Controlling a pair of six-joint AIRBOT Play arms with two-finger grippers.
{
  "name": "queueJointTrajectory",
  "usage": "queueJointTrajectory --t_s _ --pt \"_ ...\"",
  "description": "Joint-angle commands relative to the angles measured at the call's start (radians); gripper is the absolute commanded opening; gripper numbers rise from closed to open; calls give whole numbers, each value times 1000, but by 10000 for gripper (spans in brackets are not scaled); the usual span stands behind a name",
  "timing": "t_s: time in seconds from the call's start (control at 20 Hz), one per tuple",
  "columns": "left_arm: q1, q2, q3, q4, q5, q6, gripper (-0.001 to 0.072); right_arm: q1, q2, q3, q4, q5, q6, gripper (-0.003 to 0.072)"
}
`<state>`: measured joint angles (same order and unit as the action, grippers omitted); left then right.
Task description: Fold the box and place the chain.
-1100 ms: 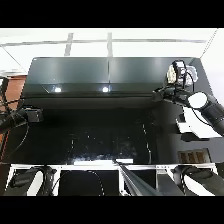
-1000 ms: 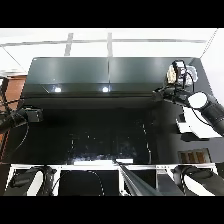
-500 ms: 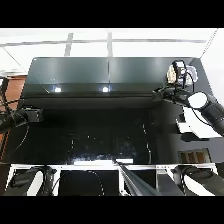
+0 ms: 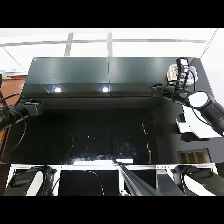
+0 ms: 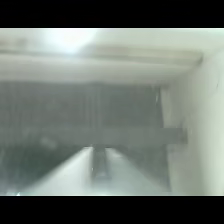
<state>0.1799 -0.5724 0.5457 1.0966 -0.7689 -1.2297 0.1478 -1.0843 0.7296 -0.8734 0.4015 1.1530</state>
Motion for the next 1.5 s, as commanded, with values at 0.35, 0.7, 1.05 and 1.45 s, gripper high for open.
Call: queueJointTrajectory --t_s 0.35,0.7,1.05,1.45 --pt "-19 -197 -14 -57 50 8 707 -763 -42 247 -449 348 224 707" --pt "-19 -211 -14 -58 20 8 707 -1104 -335 460 -537 750 -63 707" --pt "-19 -211 -14 -58 -14 8 706 -1104 -526 605 -602 810 -142 706" --pt "-19 -213 -14 -58 -19 7 706 -1075 -528 611 -391 948 -295 24"
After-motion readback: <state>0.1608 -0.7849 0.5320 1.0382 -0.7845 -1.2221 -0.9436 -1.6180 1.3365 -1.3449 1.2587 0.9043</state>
